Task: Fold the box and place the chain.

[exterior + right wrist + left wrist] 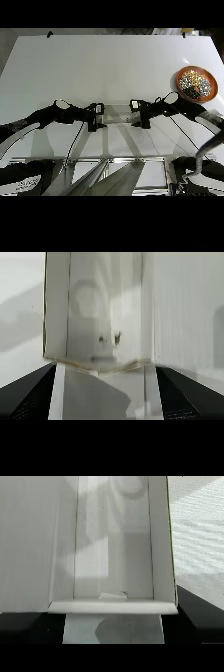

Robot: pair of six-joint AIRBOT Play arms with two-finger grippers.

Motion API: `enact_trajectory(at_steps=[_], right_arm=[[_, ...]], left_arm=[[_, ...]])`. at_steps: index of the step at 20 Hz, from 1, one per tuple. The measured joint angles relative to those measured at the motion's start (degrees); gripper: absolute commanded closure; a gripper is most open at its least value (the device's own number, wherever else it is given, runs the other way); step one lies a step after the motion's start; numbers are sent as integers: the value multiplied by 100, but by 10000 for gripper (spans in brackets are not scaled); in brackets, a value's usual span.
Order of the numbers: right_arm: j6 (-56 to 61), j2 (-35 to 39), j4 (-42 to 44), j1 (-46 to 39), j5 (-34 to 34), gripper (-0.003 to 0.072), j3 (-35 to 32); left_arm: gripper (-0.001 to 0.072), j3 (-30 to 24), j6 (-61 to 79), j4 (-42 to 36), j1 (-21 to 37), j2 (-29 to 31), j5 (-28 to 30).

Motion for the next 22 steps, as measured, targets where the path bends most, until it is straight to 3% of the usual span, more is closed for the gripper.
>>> enact_trajectory(at_steps=[3, 4, 5, 7, 11, 15, 22], right_arm=[[468, 341, -280, -439, 308, 59, 0], [564, 481, -326, -599, 409, 190, 0], [656, 651, -343, -774, 529, 404, 0], [778, 977, -168, -1080, 726, 649, 0], [817, 1340, 837, -1322, 1296, 669, 0], [619, 1423, 1421, -833, 1403, 670, 0], [968, 1130, 2330, -44, -636, 670, 0]], left_arm=[[398, 0, 0, 0, 0, 0, 0], [398, 0, 0, -2, 0, 0, 11], [398, 0, -17, -11, 0, 0, 26], [398, 0, 2, -4, 0, 0, 26], [398, 2, 4, 2, 0, 0, 9], [398, 0, 4, 9, 0, 0, -2], [398, 0, 4, 7, 0, 0, -4]])
